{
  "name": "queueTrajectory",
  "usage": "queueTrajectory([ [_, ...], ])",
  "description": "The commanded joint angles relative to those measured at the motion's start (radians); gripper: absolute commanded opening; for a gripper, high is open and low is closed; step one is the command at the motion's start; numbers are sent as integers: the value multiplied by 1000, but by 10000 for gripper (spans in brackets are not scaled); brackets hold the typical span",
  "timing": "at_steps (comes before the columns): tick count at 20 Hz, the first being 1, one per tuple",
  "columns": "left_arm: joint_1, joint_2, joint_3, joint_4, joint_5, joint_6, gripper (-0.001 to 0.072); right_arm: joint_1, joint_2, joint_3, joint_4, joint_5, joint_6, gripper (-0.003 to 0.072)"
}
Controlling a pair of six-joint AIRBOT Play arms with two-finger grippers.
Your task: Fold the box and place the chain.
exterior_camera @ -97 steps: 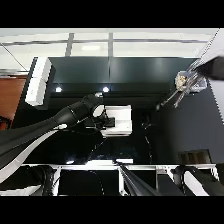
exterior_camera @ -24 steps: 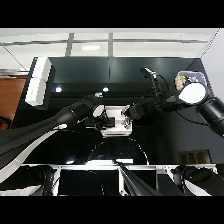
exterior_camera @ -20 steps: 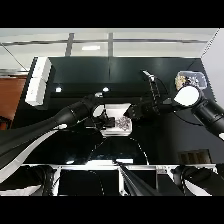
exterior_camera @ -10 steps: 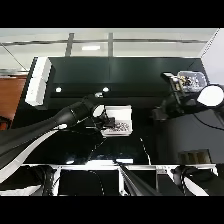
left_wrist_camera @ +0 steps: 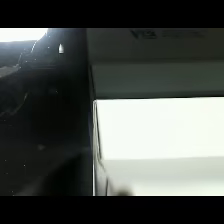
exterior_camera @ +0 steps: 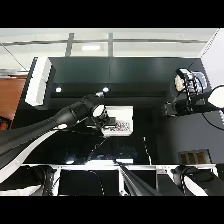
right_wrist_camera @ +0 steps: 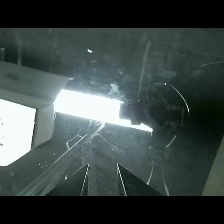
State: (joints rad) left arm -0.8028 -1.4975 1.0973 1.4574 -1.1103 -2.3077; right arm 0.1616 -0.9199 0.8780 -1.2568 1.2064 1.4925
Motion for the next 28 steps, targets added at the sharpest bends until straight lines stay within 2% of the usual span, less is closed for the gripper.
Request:
queueTrajectory([
  [1, -6, 31, 9, 21, -1, 30, 541, -2, 1, -28, 3, -23, -12, 221],
  [2, -8, 56, 11, 45, -22, 71, 649, -2, 1, -39, 4, -24, -12, 221],
  [5, -34, 167, 5, 169, -119, 227, 648, -2, 1, -71, 4, -33, -12, 221],
  [6, -41, 219, -12, 211, -124, 258, 648, -2, 1, -76, 3, -34, -12, 221],
  [7, -47, 295, -57, 273, -84, 254, 648, -2, 1, -79, 3, -40, -12, 221],
  [9, -17, 485, -218, 344, 97, 141, 648, -2, 1, -81, 4, -62, -11, 221],
  [10, 23, 580, -315, 323, 188, 103, 648, -2, 1, -81, 7, -75, -10, 221],
  [12, 137, 753, -521, 159, 326, 132, 649, -2, 1, -81, 9, -95, 0, 221],
  [15, 270, 917, -756, -165, 423, 528, 651, -2, 1, -81, 21, -140, 24, 221],
  [16, 283, 933, -793, -231, 423, 682, 655, -2, 1, -81, 36, -163, 24, 221],
  [17, 282, 932, -816, -271, 422, 839, 720, -2, 1, -81, 53, -187, 24, 221],
  [21, 246, 905, -824, -269, 456, 1344, 720, -2, 1, -81, 82, -222, 35, 220],
  [23, 257, 874, -820, -363, 534, 1412, 720, 0, 1, -81, 84, -212, 45, 221],
  [26, 263, 747, -803, -537, 600, 1609, 712, 14, 1, -81, 85, -213, 47, 220],
  [28, 264, 644, -769, -550, 538, 1827, 712, 30, 1, -81, 85, -212, 48, 220],
])
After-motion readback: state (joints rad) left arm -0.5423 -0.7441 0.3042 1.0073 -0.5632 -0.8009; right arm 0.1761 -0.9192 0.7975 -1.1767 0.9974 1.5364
